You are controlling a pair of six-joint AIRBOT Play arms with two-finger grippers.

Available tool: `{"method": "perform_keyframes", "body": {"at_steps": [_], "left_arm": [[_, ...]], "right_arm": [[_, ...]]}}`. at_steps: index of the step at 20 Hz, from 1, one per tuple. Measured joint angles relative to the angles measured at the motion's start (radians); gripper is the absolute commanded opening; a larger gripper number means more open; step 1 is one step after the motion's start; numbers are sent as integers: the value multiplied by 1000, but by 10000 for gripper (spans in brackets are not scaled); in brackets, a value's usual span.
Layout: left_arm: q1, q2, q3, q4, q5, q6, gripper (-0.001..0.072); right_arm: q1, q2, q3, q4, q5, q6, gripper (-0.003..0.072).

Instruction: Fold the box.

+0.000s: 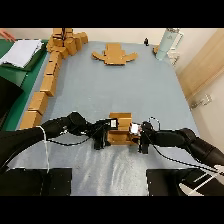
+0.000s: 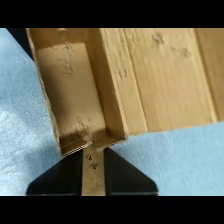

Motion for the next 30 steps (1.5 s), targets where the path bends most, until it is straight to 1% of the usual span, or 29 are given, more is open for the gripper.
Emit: {"method": "perform_keyframes", "body": {"at_steps": [5,6,8,9,10,17,18,19,20,21,22,24,26,28,30], "left_arm": [[0,0,0,0,0,0,465],[0,0,0,0,0,0,465],[0,0,0,0,0,0,465],[0,0,0,0,0,0,465],[0,0,0,0,0,0,466],[0,0,0,0,0,-2,466],[0,0,0,0,0,-2,466],[0,0,0,0,0,-2,465],[0,0,0,0,0,-1,466],[0,0,0,0,0,0,466],[0,0,0,0,0,0,466],[0,0,0,0,0,0,465],[0,0,0,0,2,0,465],[0,0,0,0,2,0,466],[0,0,0,0,2,0,465]], "right_arm": [[27,-28,0,28,45,-48,154],[29,-35,0,31,55,-54,224],[31,-45,0,39,68,-64,432],[32,-49,0,45,70,-67,508],[32,-52,0,49,72,-69,551],[38,-60,0,69,81,-76,553],[38,-60,0,69,81,-76,515],[38,-60,0,70,81,-76,394],[39,-59,0,70,81,-77,170],[39,-56,3,71,70,-76,78],[40,-48,8,63,51,-54,18],[40,-23,32,-14,3,81,6],[39,14,66,-163,-70,325,6],[37,59,102,-352,-170,635,7],[32,106,127,-574,-288,980,5]]}}
